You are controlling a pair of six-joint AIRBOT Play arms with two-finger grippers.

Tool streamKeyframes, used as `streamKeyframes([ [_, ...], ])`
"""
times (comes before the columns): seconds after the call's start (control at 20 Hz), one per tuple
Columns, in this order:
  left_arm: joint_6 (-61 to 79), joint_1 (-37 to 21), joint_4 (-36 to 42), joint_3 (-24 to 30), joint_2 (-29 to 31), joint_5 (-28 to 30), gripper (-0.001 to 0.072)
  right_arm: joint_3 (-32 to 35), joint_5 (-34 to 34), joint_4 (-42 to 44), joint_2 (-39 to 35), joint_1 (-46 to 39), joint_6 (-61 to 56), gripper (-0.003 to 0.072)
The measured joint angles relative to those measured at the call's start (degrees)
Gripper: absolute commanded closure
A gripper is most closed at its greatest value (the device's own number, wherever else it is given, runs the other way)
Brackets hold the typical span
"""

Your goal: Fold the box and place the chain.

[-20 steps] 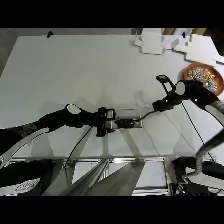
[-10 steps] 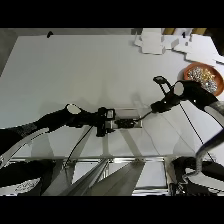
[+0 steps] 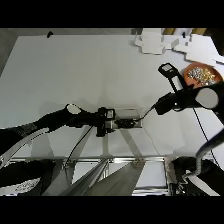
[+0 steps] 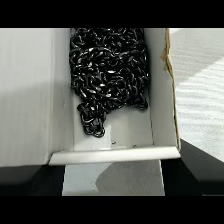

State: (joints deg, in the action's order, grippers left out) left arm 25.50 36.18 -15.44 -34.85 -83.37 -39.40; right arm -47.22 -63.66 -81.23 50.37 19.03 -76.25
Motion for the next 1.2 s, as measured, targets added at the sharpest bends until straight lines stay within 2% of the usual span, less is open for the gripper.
streamKeyframes([
  [0.25, 0.0, 0.0, 0.02, 0.0, 0.0, -0.11, 0.0501, -1.42, -3.3, 5.77, -9.73, 4.72, 1.51, 0.0672],
  [0.55, 0.02, 0.0, 0.0, 0.0, 0.0, -0.28, 0.0501, -4.76, -4.0, 18.27, -12.13, 6.03, 5.25, 0.0672],
  [0.85, 0.02, 0.0, 0.0, 0.0, -0.02, -0.31, 0.0501, -5.38, -0.9, 25.29, -6.86, 7.76, 10.6, 0.0671],
  [1.15, 0.02, 0.0, 0.0, 0.0, 0.0, -0.31, 0.0501, -5.44, 1.88, 24.09, 2.01, 12.94, 14.23, 0.067],
  [1.2, 0.0, 0.0, 0.0, 0.0, 0.0, -0.31, 0.0501, -5.44, 2.01, 23.69, 3.28, 13.25, 14.45, 0.0648],
])
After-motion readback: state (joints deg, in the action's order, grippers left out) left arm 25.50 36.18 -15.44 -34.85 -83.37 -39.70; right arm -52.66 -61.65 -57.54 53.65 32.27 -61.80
